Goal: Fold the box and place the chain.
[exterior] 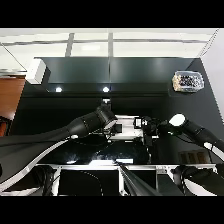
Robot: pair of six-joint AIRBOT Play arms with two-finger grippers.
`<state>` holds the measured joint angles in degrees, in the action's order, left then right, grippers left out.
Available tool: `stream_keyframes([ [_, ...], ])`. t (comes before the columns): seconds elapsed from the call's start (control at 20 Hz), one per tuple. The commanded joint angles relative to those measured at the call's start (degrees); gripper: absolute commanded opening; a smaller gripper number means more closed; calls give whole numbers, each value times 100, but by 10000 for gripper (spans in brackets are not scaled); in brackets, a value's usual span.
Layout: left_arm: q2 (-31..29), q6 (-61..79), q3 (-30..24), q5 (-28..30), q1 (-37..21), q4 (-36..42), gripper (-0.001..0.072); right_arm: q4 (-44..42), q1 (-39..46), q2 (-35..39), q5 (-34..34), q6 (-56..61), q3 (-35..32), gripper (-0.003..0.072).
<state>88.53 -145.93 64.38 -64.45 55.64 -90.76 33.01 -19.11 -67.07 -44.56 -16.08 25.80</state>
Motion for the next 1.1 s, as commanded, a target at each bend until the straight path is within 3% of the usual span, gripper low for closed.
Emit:
stream_keyframes([
  [0.0, 22, 0, 7, -13, 9, -7, 217, -2, -4, 0, 0, 0, 0, 473],
  [0.05, 26, 0, 7, -13, 9, -2, 166, -4, -4, 0, 2, 2, 0, 474],
  [0.1, 28, 2, 7, -9, 9, 15, 60, -4, -4, 0, 2, 2, 0, 473],
  [0.15, 28, 24, 7, 13, 11, 17, 28, -4, -4, 0, 0, 0, 0, 474],
  [0.4, 28, 22, 17, 11, 11, 39, 32, -4, -4, 0, 2, 2, 0, 473],
  [0.45, 28, 22, 42, 4, 9, 37, 61, -4, -4, 0, 2, 2, 0, 474],
  [0.55, 28, 22, 114, -22, -9, 11, 280, -4, -4, 0, 2, 2, 0, 473],
  [0.85, 35, 17, 175, -87, -44, -11, 287, -4, -4, 0, 2, 2, 0, 473],
  [0.95, 52, 15, 175, -92, -33, -9, 258, -4, -4, 0, 0, 2, 0, 473],
  [1.05, 94, 22, 175, -105, -26, 17, 69, -4, -4, 0, 0, 2, 0, 474],
])
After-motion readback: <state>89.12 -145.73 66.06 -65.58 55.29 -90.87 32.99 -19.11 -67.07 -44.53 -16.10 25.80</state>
